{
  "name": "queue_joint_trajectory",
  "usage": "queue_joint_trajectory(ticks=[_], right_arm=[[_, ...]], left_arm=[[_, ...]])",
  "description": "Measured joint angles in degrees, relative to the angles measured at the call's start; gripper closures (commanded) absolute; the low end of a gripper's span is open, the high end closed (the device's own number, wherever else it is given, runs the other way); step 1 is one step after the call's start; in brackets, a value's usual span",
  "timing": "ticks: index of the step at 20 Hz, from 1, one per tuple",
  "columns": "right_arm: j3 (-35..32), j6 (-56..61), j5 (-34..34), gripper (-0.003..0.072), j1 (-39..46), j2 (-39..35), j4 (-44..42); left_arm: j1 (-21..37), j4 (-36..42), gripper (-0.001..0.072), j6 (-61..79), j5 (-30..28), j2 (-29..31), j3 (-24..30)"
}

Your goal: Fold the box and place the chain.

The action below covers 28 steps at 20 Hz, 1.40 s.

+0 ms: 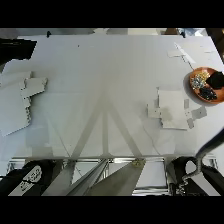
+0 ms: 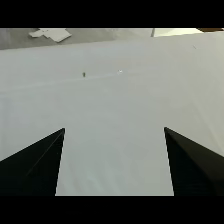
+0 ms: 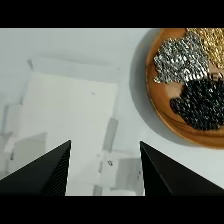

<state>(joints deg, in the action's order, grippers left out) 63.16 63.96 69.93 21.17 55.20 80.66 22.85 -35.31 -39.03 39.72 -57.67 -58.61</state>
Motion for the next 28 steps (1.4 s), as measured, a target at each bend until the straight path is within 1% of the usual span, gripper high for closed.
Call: queue_joint_trajectory(ticks=[1, 7, 12, 13, 15, 17, 18, 19, 20, 22, 24, 25, 26, 27, 28], right_arm=[[0.0, 0.6, 1.3, 0.0160, 0.0, 1.4, 2.2], [0.0, 1.8, 10.0, 0.0160, 0.0, 13.5, 10.2], [0.0, 2.1, 14.3, 0.0162, 0.0, 20.4, 15.1], [0.0, 2.1, 14.8, 0.0173, 0.1, 21.3, 15.7], [0.0, 2.2, 15.4, 0.0228, 0.6, 22.9, 16.7], [0.0, 2.2, 15.9, 0.0234, 1.3, 24.2, 17.0], [0.0, 2.2, 15.9, 0.0249, 1.7, 24.7, 16.8], [0.0, 2.2, 15.9, 0.0294, 2.2, 25.1, 16.5], [0.0, 2.2, 15.8, 0.0296, 2.7, 25.7, 15.8], [0.0, 2.0, 15.2, 0.0351, 3.6, 27.0, 14.4], [0.0, 1.4, 14.6, 0.0355, 4.2, 28.7, 13.5], [0.0, 1.1, 14.1, 0.0417, 4.3, 29.6, 13.1], [0.0, 0.9, 13.5, 0.0528, 4.5, 30.5, 12.4], [0.0, 0.9, 13.0, 0.0619, 4.6, 31.2, 11.9], [0.0, 0.6, 12.7, 0.0673, 4.7, 31.8, 11.6]], left_arm=[[0.0, 0.0, 0.0011, 0.0, 0.0, 0.0, 0.0], [0.0, 0.0, 0.0011, 0.0, 0.0, 0.0, 0.0], [0.0, 0.0, 0.0011, 0.0, 0.0, 0.0, 0.0], [0.0, 0.0, 0.0011, 0.0, 0.0, 0.0, 0.0], [0.0, 0.0, 0.0011, 0.0, 0.0, 0.0, 0.0], [0.0, 0.0, 0.0011, 0.0, 0.0, 0.0, 0.0], [0.0, 0.0, 0.0011, 0.0, 0.0, 0.0, 0.0], [0.0, 0.0, 0.0011, 0.0, 0.0, 0.0, 0.0], [0.0, 0.0, 0.0011, 0.0, 0.0, 0.0, 0.0], [0.0, 0.0, 0.0011, 0.0, 0.0, 0.0, 0.0], [0.0, 0.0, 0.0011, 0.0, 0.0, 0.0, 0.0], [0.0, 0.0, 0.0011, 0.0, 0.0, 0.0, 0.0], [0.0, 0.0, 0.0011, 0.0, 0.0, 0.0, 0.0], [0.0, 0.0, 0.0011, 0.0, 0.0, 0.0, 0.0], [0.0, 0.0, 0.0011, 0.0, 0.0, 0.0, 0.0]])
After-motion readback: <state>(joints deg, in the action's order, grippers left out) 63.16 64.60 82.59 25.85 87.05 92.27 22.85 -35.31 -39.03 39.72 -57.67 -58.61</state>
